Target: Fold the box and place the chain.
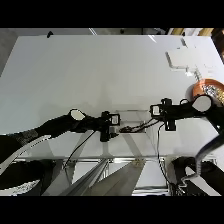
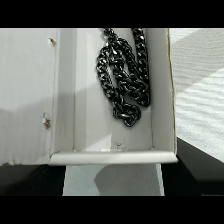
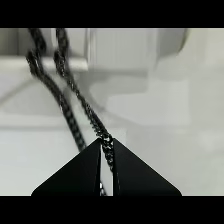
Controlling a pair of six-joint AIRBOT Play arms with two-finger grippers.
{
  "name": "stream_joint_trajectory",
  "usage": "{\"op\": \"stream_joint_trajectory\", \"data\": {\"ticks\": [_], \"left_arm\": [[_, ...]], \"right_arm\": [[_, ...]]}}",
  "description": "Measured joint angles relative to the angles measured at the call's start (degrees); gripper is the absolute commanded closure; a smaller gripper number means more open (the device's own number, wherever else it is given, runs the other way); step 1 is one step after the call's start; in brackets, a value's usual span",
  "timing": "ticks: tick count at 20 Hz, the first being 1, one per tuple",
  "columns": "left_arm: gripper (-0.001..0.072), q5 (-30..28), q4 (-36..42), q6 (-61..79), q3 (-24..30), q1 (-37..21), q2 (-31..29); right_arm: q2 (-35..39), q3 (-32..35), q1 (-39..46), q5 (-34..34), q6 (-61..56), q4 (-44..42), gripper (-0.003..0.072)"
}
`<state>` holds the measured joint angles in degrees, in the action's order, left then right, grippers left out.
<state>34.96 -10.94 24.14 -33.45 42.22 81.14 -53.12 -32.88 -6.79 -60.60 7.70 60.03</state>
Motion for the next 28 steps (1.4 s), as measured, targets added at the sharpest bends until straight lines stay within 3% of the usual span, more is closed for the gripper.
{"op": "stream_joint_trajectory", "data": {"ticks": [6,14,15,16,17,23,28], "left_arm": [[0.0364,0.0,0.0,0.0,0.0,0.0,0.0],[0.0364,0.0,0.0,0.0,0.0,0.0,0.0],[0.0364,0.0,0.0,0.0,0.0,0.0,0.0],[0.0364,0.0,0.0,0.0,0.0,0.0,0.0],[0.0364,0.0,0.0,0.0,0.0,0.0,0.0],[0.0364,0.0,0.0,0.0,0.0,0.0,0.0],[0.0364,0.0,0.0,0.0,0.0,0.0,0.0]], "right_arm": [[7.0,0.0,-9.2,-2.2,-0.8,-13.2,0.0664],[7.9,0.0,-24.3,9.8,-3.3,-17.8,0.066],[7.5,0.0,-24.9,10.7,-3.8,-17.7,0.0592],[7.1,0.0,-25.4,11.4,-4.6,-17.1,0.0441],[6.5,0.0,-25.7,12.0,-5.2,-16.5,0.0414],[7.4,0.0,-23.3,13.1,-7.9,-10.9,0.0416],[12.1,0.0,-7.6,9.3,-8.5,-8.5,0.0416]]}}
